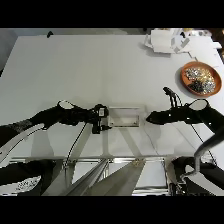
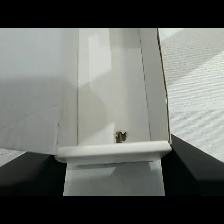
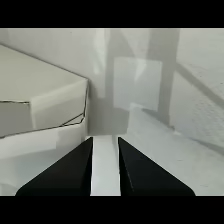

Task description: Fold the box and place the chain.

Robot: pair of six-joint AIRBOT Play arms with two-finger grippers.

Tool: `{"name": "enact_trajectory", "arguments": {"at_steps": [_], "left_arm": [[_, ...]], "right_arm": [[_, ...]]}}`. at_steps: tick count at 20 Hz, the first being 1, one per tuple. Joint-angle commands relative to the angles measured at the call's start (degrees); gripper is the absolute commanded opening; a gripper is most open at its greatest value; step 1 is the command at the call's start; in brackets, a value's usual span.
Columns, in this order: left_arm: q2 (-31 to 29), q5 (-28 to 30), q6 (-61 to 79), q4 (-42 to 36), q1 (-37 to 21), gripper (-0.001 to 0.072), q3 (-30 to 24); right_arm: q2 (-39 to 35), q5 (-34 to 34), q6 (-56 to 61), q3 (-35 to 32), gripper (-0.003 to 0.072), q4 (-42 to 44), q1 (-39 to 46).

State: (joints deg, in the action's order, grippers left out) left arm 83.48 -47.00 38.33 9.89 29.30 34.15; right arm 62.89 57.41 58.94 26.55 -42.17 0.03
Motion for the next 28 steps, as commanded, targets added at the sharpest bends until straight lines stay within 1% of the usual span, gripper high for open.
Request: {"name": "enact_trajectory", "arguments": {"at_steps": [1, 2, 3, 4, 6, 7, 8, 9, 11, 12, 17, 20, 22, 26, 28], "left_arm": [[0.00, 0.02, 0.02, 0.00, 0.02, 0.0137, 0.02], [0.02, 0.02, 0.02, 0.00, 0.02, 0.0137, 0.02], [0.00, 0.02, 0.02, 0.00, 0.02, 0.0137, 0.02], [0.00, 0.02, 0.02, 0.00, 0.02, 0.0137, 0.02], [0.02, 0.02, 0.02, 0.00, 0.02, 0.0137, 0.02], [0.02, 0.02, 0.02, 0.00, 0.02, 0.0137, 0.02], [0.00, 0.04, 0.02, 0.00, 0.02, 0.0137, 0.02], [0.02, 0.02, 0.02, 0.00, 0.02, 0.0137, 0.02], [0.00, 0.02, 0.02, 0.00, 0.02, 0.0137, 0.02], [0.02, 0.02, 0.02, 0.00, 0.02, 0.0137, 0.02], [0.00, 0.02, 0.02, 0.00, 0.02, 0.0137, 0.02], [0.02, 0.02, 0.02, 0.00, 0.02, 0.0137, 0.02], [0.00, 0.02, 0.02, 0.00, 0.02, 0.0137, 0.02], [0.02, 0.02, 0.02, 0.00, 0.02, 0.0137, 0.02], [0.02, 0.04, 0.02, 0.00, 0.02, 0.0137, 0.02]], "right_arm": [[-3.13, 1.31, -0.61, 0.04, 0.0233, 2.29, -0.09], [-3.65, 1.81, -1.16, 0.04, 0.0302, 3.26, -0.09], [-3.82, 2.08, -1.60, 0.04, 0.0350, 3.93, -0.09], [-3.82, 2.21, -2.05, 0.04, 0.0351, 4.02, -0.37], [-3.78, 1.38, -2.05, 0.00, 0.0416, 3.08, -2.67], [-3.69, 0.39, -2.03, 0.00, 0.0417, 2.91, -4.31], [-3.65, -1.22, -1.95, 0.02, 0.0422, 2.78, -6.19], [-3.65, -2.89, -1.38, 0.02, 0.0468, 2.47, -7.82], [-3.65, -5.86, 1.86, 0.04, 0.0482, 0.20, -10.73], [-3.65, -6.93, 3.82, 0.13, 0.0534, -1.14, -12.00], [-2.14, -9.11, 16.15, 4.07, 0.0537, -9.51, -18.29], [0.52, -9.27, 26.82, 6.36, 0.0536, -16.22, -22.38], [1.16, -10.54, 32.22, 7.43, 0.0535, -19.41, -24.68], [2.38, -10.73, 39.71, 9.31, 0.0525, -22.32, -28.04], [4.15, -10.32, 43.76, 11.10, 0.0523, -25.09, -30.62]]}}
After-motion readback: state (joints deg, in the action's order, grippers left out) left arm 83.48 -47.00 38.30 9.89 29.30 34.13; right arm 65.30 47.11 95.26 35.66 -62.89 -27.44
